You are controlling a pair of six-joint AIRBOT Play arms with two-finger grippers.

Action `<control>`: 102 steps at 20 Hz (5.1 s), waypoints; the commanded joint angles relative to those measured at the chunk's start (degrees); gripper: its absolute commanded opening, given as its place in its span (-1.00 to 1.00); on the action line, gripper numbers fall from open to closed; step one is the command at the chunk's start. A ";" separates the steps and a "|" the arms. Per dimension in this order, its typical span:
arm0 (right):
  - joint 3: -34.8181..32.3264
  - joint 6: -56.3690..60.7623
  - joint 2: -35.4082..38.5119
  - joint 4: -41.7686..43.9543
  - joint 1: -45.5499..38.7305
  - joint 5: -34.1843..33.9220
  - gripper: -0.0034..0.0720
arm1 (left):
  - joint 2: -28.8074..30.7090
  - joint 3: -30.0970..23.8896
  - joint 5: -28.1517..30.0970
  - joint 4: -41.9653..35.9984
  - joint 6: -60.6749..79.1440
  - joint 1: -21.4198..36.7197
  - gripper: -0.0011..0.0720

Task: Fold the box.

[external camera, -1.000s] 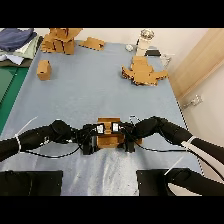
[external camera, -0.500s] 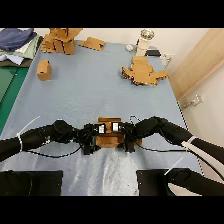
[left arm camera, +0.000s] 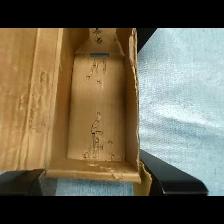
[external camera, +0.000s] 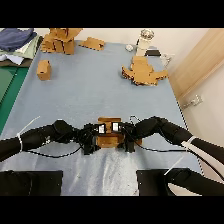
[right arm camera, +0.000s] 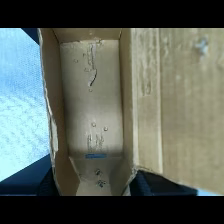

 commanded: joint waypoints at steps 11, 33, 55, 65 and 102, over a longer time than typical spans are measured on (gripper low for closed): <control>0.02 -0.02 0.02 0.02 -0.02 -0.02 0.34 | -0.02 0.07 0.07 -0.02 -0.02 0.07 0.68; 0.15 11.78 8.39 -7.15 -2.84 -5.53 0.99 | -0.02 0.07 0.07 -0.02 -0.02 0.07 0.68; 0.15 79.14 23.58 0.79 -2.82 -17.40 0.98 | -0.02 0.07 0.07 -0.02 -0.02 0.07 0.68; 0.15 81.64 23.58 1.38 -2.82 -17.38 0.98 | 1.20 0.11 -6.73 0.17 0.04 0.17 0.68; 0.13 81.02 23.52 1.16 -2.82 -14.88 0.98 | 1.81 -1.53 -7.98 2.75 -0.22 0.28 0.67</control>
